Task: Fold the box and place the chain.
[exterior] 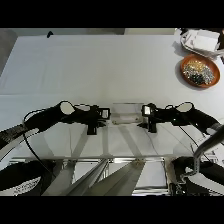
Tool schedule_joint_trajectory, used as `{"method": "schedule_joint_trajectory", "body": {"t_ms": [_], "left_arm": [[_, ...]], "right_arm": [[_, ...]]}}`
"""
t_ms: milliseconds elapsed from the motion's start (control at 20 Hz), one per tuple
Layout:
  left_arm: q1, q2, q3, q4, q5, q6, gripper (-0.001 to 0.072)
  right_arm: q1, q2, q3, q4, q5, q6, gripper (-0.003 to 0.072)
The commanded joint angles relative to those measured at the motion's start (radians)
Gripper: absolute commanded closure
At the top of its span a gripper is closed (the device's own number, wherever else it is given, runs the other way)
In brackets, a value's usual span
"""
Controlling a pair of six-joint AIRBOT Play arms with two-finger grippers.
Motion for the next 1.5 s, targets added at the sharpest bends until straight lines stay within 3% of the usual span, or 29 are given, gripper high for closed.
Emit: {"method": "schedule_joint_trajectory", "body": {"t_ms": [0,550,600,700,750,1100,1200,1250,1450], "left_arm": [[0.0,0.002,-0.01,0.007,0.055,0.004,0.0535],[-0.003,0.039,-0.01,-0.06,0.13,0.004,0.0534],[-0.008,0.039,-0.01,-0.059,0.13,0.004,0.0517],[-0.027,0.039,-0.01,-0.06,0.134,0.017,0.0364],[-0.037,0.039,-0.01,-0.06,0.135,0.042,0.0357],[-0.085,0.039,-0.01,-0.108,0.111,0.087,0.0369],[-0.09,0.039,-0.01,-0.113,0.111,0.087,0.0404],[-0.09,0.039,-0.01,-0.113,0.111,0.087,0.0459],[-0.09,0.039,-0.01,-0.114,0.13,0.087,0.046]], "right_arm": [[0.0,0.001,0.0,0.0,0.001,0.0,0.0276],[0.0,0.001,0.0,0.0,0.001,0.0,0.0276],[0.0,0.001,0.0,0.0,0.0,0.0,0.0276],[0.0,0.001,0.0,0.0,0.0,0.0,0.0276],[0.0,0.001,0.0,0.0,0.001,0.0,0.0276],[0.0,0.001,0.0,0.0,0.0,0.0,0.0276],[0.0,0.001,0.0,0.0,0.001,0.0,0.0276],[0.0,0.001,0.0,0.0,0.001,0.0,0.0276],[0.0,0.001,0.0,0.0,0.001,0.0,0.0276]]}}
